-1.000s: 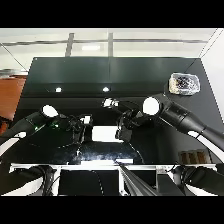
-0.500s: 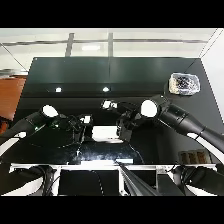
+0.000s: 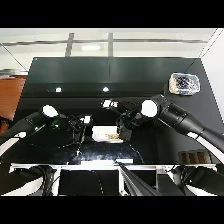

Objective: Fold the box and place the chain.

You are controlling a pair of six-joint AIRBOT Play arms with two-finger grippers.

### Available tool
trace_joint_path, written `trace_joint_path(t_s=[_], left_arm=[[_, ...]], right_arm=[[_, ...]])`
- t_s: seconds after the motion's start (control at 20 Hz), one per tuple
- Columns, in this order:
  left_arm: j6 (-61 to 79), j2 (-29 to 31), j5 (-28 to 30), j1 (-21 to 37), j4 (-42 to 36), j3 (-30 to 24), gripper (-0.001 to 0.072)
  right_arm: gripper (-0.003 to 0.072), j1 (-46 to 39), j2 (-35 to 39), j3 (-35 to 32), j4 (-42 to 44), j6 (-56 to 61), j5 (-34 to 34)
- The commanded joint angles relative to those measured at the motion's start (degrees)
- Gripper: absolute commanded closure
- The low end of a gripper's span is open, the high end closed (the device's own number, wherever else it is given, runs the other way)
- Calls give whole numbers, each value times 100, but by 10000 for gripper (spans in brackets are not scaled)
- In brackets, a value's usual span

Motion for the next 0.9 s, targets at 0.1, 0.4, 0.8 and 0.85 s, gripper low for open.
trace_joint_path(t_s=[0.1,0.4,0.8,0.85], left_arm=[[9,-2,0,0,2,-2,224],[9,-2,2,0,2,-2,224],[7,-2,2,0,2,-2,224],[9,-2,2,0,2,-2,224]], right_arm=[[265,2,2,2,-15,116,-37],[338,4,11,2,-4,184,15],[319,4,68,11,31,315,68],[319,4,68,11,28,343,72]])
